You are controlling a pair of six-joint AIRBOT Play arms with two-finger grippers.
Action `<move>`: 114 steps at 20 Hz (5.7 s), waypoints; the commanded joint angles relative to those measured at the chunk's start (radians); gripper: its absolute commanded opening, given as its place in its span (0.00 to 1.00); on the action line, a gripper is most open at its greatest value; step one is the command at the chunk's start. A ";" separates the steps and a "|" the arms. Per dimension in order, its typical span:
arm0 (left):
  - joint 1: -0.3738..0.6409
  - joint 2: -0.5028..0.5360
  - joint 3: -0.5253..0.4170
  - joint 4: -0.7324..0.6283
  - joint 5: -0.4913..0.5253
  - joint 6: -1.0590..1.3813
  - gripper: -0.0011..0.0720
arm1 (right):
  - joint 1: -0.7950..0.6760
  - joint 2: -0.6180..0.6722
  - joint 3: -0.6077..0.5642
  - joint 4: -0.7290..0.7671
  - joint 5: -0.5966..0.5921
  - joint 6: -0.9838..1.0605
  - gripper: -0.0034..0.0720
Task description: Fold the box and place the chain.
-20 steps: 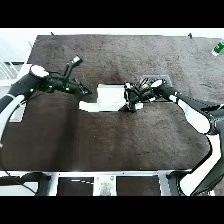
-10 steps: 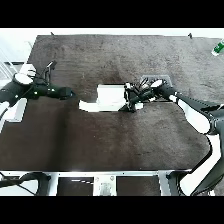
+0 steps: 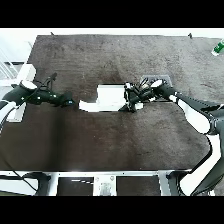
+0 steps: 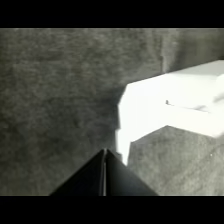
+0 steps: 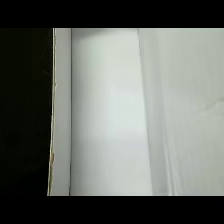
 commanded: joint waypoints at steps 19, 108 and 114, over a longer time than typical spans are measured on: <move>-0.151 -0.095 0.005 -0.346 0.053 0.217 0.36 | 0.000 0.000 0.000 0.000 0.000 0.000 0.70; -0.589 -0.404 0.771 0.801 -0.389 -1.030 0.49 | 0.000 0.000 0.000 0.000 0.000 0.000 0.70; -0.589 -0.405 0.771 0.819 -0.389 -1.041 0.34 | 0.000 0.000 0.000 0.000 0.000 0.000 0.70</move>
